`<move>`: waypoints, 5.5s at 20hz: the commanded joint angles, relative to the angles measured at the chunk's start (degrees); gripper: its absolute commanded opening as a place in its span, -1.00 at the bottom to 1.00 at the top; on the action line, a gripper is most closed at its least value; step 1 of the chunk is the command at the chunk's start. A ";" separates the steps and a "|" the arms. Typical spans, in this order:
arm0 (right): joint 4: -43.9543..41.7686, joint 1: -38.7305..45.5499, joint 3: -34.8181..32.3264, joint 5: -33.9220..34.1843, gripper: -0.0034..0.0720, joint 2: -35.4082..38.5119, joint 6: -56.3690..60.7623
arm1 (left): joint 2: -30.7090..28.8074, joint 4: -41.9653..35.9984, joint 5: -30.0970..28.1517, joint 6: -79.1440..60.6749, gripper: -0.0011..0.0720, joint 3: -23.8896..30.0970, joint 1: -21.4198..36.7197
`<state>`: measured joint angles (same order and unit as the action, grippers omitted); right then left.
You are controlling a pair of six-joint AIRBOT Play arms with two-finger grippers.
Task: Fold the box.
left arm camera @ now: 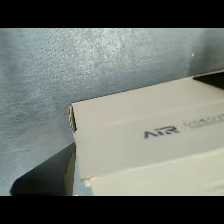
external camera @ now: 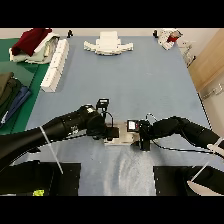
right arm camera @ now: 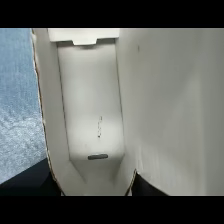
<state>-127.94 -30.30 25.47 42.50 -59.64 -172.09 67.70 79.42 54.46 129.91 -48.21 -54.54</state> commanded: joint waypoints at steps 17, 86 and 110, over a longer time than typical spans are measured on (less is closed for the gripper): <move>0.00 -0.02 0.04 0.00 0.27 -0.04 -0.02 | 10.32 7.39 9.09 13.49 -0.94 -8.22 -3.72; 0.00 -0.02 0.04 -0.02 0.27 -0.04 -0.02 | -4.59 -49.66 -11.54 -145.74 0.89 22.27 24.11; 0.00 -0.02 0.04 0.00 0.27 -0.04 -0.02 | -1.46 -49.35 -16.06 -141.41 0.57 22.25 22.49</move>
<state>-127.94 -30.35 25.47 42.50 -59.64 -172.07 66.11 29.67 39.57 -12.49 -26.00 -31.46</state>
